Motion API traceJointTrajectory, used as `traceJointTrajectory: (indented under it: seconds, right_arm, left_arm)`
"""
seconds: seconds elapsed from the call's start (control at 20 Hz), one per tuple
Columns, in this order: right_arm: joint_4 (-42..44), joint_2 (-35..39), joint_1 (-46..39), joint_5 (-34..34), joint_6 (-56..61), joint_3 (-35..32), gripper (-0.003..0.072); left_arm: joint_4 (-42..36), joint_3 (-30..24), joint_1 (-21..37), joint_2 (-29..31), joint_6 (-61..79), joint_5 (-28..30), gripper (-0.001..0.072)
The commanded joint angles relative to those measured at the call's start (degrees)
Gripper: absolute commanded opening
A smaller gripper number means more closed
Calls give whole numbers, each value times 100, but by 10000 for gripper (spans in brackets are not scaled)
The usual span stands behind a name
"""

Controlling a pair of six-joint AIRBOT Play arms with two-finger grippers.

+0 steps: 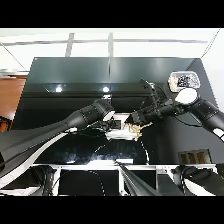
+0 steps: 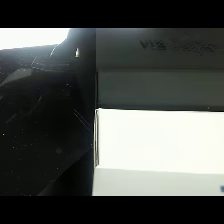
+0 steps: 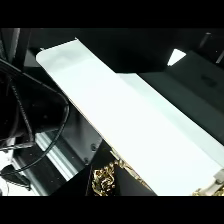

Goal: Fold the box and place the chain.

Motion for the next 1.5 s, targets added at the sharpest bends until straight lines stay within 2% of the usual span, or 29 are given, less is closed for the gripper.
traceJointTrajectory:
  seconds: [0.0, 0.05, 0.1, 0.15, 0.2, 0.35, 0.45, 0.55, 0.7, 0.75, 0.8, 0.9, 1.05, 1.1, 1.25, 1.45]
  right_arm:
    - [-9, -50, 26, -68, -2, 0, 17]
    - [-11, -50, 26, -59, -2, 0, 21]
    - [-4, -50, -4, -4, -2, 2, 118]
    - [2, -39, -81, 125, -2, 4, 334]
    - [-4, -2, -238, 352, -17, 4, 380]
    - [-11, 422, -1095, 1119, -306, 4, 379]
    - [-310, 927, -1836, 1329, -560, -2, 378]
    - [-778, 1438, -2391, 938, -1016, -251, 378]
    - [-610, 1740, -2494, -372, -2146, -1335, 379]
    - [-671, 1722, -2380, -940, -2446, -1716, 478]
    - [-730, 1720, -2216, -1460, -2785, -2076, 720]
    - [-758, 1720, -1733, -1963, -3663, -2570, 720]
    - [-758, 1720, -887, -1932, -5796, -2787, 720]
    - [-723, 1709, -660, -1947, -6179, -2782, 720]
    - [-422, 1541, -271, -2214, -6712, -2778, 720]
    - [-365, 1239, -258, -2277, -7189, -2743, 720]
  left_arm:
    - [4, -2, 4, 2, 0, 2, 29]
    - [4, -2, 4, 2, 0, 2, 30]
    - [2, -2, 2, 2, 0, 2, 30]
    - [2, -2, 2, 2, 0, 0, 30]
    - [2, -2, 2, 2, 0, 0, 30]
    - [2, -2, 2, 2, 0, 0, 30]
    - [2, -2, 2, 2, 0, 0, 30]
    - [2, -2, 2, 2, 0, 0, 29]
    - [2, -2, 2, 2, 0, 2, 29]
    - [2, -2, 4, 2, 0, 2, 30]
    - [2, -2, 4, 2, 0, 0, 30]
    - [2, -2, 2, 2, 0, -13, 30]
    - [2, -2, 2, 2, 0, -11, 30]
    - [2, -2, 2, 2, 0, -13, 30]
    - [2, -2, 2, 2, 0, -13, 30]
    - [2, -2, 0, 2, 0, -20, 29]
